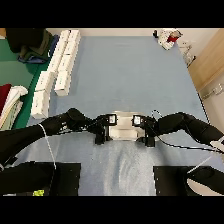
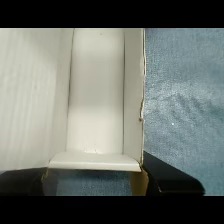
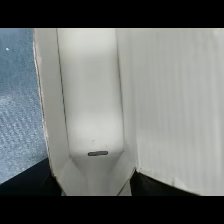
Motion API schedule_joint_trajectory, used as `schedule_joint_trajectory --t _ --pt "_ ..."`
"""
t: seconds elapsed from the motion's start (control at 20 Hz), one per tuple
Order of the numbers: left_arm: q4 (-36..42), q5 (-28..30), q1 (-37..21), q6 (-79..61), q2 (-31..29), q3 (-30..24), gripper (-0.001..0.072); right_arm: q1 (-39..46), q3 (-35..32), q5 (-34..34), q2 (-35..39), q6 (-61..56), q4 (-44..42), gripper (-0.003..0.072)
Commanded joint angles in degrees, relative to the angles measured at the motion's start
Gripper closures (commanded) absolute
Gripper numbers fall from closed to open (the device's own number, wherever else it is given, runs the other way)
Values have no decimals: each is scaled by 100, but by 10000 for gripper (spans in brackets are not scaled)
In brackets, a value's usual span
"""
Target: Fold the box.
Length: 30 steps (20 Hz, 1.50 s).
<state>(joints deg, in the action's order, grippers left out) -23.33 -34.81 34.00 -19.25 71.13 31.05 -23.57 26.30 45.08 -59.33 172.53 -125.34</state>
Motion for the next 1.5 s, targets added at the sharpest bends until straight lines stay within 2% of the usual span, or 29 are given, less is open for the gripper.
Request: schedule_joint_trajectory --t 0.0,1.4,1.45 --pt "-26 -79 -4 -28 7 2 250 -2 4 -4 0 -2 0 177" --pt "-24 -87 -4 -24 4 2 251 -4 4 0 0 -4 -4 176" --pt "-24 -85 -7 -24 4 2 250 -4 4 7 0 -7 -9 158"
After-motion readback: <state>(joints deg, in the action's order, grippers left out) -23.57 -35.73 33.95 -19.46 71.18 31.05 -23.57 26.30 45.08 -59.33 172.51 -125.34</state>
